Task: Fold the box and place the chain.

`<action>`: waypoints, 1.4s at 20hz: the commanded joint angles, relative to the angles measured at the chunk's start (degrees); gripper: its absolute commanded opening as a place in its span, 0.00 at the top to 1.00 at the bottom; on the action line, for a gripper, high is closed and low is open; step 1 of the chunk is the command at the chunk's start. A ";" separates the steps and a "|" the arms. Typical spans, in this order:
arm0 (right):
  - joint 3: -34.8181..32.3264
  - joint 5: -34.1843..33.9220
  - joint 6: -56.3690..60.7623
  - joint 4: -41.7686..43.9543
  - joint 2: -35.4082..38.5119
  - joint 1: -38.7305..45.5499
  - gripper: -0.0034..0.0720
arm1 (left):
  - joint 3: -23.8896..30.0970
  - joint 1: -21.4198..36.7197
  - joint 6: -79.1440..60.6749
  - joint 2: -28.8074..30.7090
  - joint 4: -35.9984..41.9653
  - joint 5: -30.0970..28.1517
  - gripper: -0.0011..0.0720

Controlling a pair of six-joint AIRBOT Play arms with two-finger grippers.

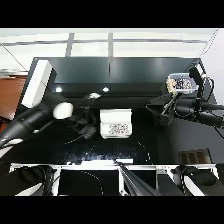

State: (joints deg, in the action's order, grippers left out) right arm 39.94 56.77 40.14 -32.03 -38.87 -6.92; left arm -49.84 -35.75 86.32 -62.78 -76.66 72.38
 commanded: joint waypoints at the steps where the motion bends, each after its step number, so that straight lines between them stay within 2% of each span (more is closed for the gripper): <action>1: 0.02 0.33 0.20 0.00 0.04 0.00 0.48 | 14.16 17.07 -24.13 8.24 26.99 -5.92 0.21; 3: 0.02 0.57 0.20 0.02 0.04 0.00 0.48 | 21.64 26.75 -45.57 7.56 50.49 -6.27 0.21; 4: 0.02 0.66 0.20 0.02 0.04 0.00 0.48 | 24.09 29.00 -56.50 6.91 55.41 -7.67 0.19; 5: 0.02 0.63 0.20 0.02 0.04 0.00 0.48 | 25.24 29.55 -67.36 6.29 55.89 -9.38 0.00; 8: 0.02 0.68 1.46 0.02 0.04 0.00 0.48 | 25.42 26.25 -95.08 4.66 52.59 -12.09 0.01; 9: 0.02 0.66 1.70 0.02 0.04 0.00 0.48 | 25.22 24.48 -98.73 3.96 50.40 -15.06 0.01; 12: 0.02 0.63 2.27 -0.02 0.04 0.00 0.48 | 24.33 18.82 -107.25 0.57 40.37 -23.56 0.01; 13: 0.02 0.63 2.58 -0.20 0.04 0.00 0.48 | 24.11 17.77 -109.11 -0.31 40.04 -26.03 0.02; 16: 0.02 0.66 3.21 -0.20 0.04 0.00 0.48 | 23.61 17.49 -111.97 -4.66 51.49 -25.53 0.02; 18: 0.02 0.66 3.21 -0.87 0.04 -0.02 0.48 | 21.92 17.25 -110.03 -6.25 50.21 -24.24 0.02; 20: -0.09 0.66 3.19 -1.40 0.02 0.00 0.48 | 21.16 16.83 -108.34 -7.06 53.11 -23.50 0.02; 22: -0.09 0.68 3.21 -1.44 0.02 -0.02 0.48 | 20.85 14.71 -106.99 -7.32 51.76 -23.56 0.02; 25: -0.09 0.68 3.19 -1.44 0.02 -0.02 0.48 | 20.70 10.93 -104.59 -7.50 50.93 -26.58 0.02; 28: -0.09 0.72 3.19 -1.44 0.02 -0.02 0.48 | 20.55 10.36 -102.49 -7.61 51.01 -28.81 0.02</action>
